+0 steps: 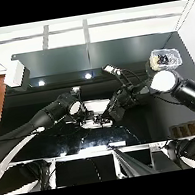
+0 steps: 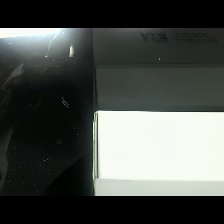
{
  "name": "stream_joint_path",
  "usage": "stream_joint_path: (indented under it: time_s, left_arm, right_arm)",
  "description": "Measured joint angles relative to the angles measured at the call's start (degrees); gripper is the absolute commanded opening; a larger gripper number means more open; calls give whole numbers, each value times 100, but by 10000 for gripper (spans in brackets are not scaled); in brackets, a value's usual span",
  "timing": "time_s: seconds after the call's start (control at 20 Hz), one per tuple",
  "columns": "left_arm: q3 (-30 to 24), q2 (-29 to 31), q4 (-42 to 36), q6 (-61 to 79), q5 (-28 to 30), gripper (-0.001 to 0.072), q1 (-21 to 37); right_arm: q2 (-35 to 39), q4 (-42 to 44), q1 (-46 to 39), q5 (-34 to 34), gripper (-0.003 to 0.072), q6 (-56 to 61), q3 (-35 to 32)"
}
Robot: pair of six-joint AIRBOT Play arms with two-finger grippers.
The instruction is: Fold the box and place the chain.
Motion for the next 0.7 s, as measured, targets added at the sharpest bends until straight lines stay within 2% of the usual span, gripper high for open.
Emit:
stream_joint_path:
  time_s: [0.15,0.2,0.25,0.3,0.55,0.7]
  left_arm:
    - [0,0,0,0,-2,34,0]
    - [0,0,0,-2,-2,34,0]
    - [0,0,0,0,-2,34,0]
    - [0,0,0,0,-2,34,0]
    - [0,0,0,0,0,34,0]
    - [0,0,2,0,0,34,0]
  right_arm:
    - [-11,-46,-96,136,670,103,-22]
    - [-11,-101,-111,240,613,142,-28]
    - [-13,-173,-109,343,516,229,-35]
    - [-15,-262,-107,463,471,323,-46]
    - [-15,-520,103,664,472,157,-264]
    - [-15,-584,328,439,471,-330,-457]
